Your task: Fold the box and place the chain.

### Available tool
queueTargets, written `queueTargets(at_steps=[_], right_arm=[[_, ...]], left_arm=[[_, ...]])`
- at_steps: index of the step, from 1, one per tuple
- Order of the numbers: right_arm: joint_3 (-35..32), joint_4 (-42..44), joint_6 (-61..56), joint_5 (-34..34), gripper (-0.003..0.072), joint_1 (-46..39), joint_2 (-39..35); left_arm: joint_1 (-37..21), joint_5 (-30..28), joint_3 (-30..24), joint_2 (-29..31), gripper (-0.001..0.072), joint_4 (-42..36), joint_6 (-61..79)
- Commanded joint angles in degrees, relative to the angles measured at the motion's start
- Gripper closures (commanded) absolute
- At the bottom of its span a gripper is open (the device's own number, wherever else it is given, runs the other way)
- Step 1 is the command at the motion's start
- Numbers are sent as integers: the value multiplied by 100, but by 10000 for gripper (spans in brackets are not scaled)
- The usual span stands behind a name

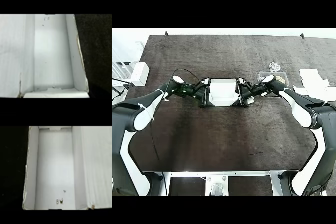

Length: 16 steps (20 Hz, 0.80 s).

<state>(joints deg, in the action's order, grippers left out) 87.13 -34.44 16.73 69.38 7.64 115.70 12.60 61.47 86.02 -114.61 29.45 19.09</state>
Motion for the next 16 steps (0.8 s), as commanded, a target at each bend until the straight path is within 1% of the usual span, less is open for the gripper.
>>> queueTargets(at_steps=[1, 16], right_arm=[[2, -2, 4, 13, 129, 2, 2], [2, -2, 4, 13, 129, 2, 2]], left_arm=[[-9, -52, 7, -7, 18, 13, -63], [-22, -114, 7, -15, 19, 52, -140]])
